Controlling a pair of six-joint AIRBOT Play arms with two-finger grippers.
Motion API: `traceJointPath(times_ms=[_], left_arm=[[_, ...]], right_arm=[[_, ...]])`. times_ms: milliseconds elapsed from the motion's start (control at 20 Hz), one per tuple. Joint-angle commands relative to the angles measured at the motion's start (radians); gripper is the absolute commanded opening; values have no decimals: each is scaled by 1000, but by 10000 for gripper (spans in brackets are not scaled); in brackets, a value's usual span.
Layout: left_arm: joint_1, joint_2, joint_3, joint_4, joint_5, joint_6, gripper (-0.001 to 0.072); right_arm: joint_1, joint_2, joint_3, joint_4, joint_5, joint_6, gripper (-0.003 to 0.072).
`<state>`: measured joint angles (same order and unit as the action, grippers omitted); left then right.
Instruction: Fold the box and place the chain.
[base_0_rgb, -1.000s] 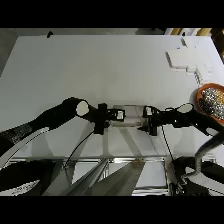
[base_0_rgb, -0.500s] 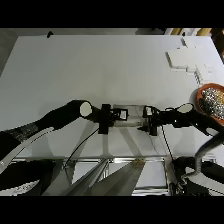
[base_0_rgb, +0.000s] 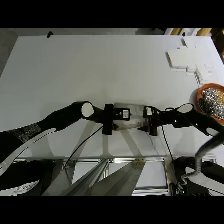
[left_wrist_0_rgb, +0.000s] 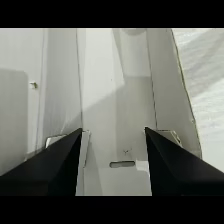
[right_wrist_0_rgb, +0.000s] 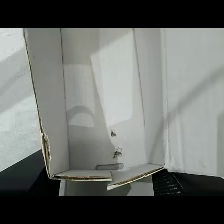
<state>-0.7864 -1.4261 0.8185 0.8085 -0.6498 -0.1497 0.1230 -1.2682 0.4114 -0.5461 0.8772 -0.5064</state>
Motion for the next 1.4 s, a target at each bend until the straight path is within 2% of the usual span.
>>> traceJointPath(times_ms=[0,100,150,250,300,350,550,700,850,1000,1200,1350], left_arm=[[-1,5,0,1,-11,-35,494],[3,32,0,42,-35,-89,485],[9,58,0,66,-50,-131,428],[32,120,0,120,-93,-267,165],[48,152,0,164,-118,-356,73],[69,185,0,212,-148,-471,27],[162,290,0,392,-238,-987,3],[234,293,-18,428,-263,-1294,2],[266,282,-116,359,-196,-1487,2],[263,228,-193,245,-134,-1513,2],[224,125,-206,59,-93,-1456,6],[183,113,-206,-82,-69,-1368,6]], right_arm=[[0,0,0,0,0,0,397],[0,0,0,0,0,0,397],[0,0,0,0,0,0,397],[0,0,0,0,0,0,397],[0,0,0,0,0,0,397],[0,0,0,0,0,0,397],[0,0,0,0,0,0,397],[0,0,0,0,0,0,397],[0,0,0,0,0,0,397],[0,0,0,0,0,0,397],[0,0,0,0,0,0,397],[0,0,0,0,0,0,397]])
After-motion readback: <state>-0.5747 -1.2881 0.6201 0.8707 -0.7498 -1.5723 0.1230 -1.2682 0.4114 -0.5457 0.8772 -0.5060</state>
